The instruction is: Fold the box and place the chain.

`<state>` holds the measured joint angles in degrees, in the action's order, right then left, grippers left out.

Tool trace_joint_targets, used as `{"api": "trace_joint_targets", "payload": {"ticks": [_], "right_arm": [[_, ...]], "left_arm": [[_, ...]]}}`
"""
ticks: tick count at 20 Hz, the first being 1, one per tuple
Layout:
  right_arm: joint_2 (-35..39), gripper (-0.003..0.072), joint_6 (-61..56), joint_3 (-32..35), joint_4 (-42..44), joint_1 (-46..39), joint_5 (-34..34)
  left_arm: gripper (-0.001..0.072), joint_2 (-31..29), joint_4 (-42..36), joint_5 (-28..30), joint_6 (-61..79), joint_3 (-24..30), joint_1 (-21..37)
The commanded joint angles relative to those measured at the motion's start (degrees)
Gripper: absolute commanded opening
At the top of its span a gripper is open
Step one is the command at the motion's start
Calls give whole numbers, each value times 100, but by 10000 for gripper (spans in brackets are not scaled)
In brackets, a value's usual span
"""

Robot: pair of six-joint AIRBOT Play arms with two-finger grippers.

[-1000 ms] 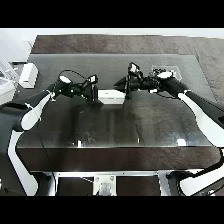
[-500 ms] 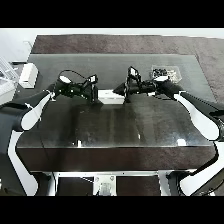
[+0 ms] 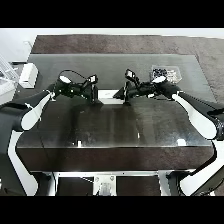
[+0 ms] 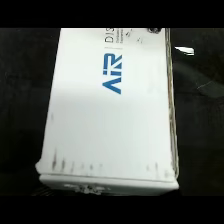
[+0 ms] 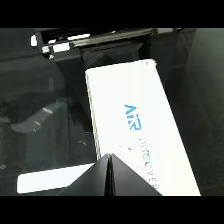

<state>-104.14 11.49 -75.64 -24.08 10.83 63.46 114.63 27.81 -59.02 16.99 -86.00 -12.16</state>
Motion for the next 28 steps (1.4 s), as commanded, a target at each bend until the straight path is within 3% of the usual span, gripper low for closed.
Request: {"api": "trace_joint_targets", "payload": {"ticks": [1, 4, 8, 14, 21, 22, 23, 24, 28], "right_arm": [[-9, 25, -278, -37, -511, 59, 20], [0, 25, -273, -181, -476, 42, 136], [376, 10, -295, -651, 317, -190, 1147], [1539, 9, -1128, -758, 407, -595, 1158], [1886, 9, -1731, -533, 181, -955, 1204], [1886, 9, -1731, -487, 184, -955, 1204], [1886, 9, -1733, -457, 184, -955, 1204], [1886, 9, -1755, -437, 181, -955, 1204], [1888, 9, -1906, -426, 212, -984, 1204]], "left_arm": [[519, 0, 0, 0, -2, 2, -2], [519, 0, 0, 0, -2, 2, -2], [519, 0, 0, 0, -2, 2, -2], [519, 0, -2, -4, -2, 2, -2], [517, 0, -422, -144, -2, 2, -2], [422, -2, -487, -146, -15, -2, -2], [66, -15, -494, -151, -61, -2, 7], [20, -37, -503, -136, -52, -2, 7], [15, -448, -474, 273, -667, 0, 46]]}}
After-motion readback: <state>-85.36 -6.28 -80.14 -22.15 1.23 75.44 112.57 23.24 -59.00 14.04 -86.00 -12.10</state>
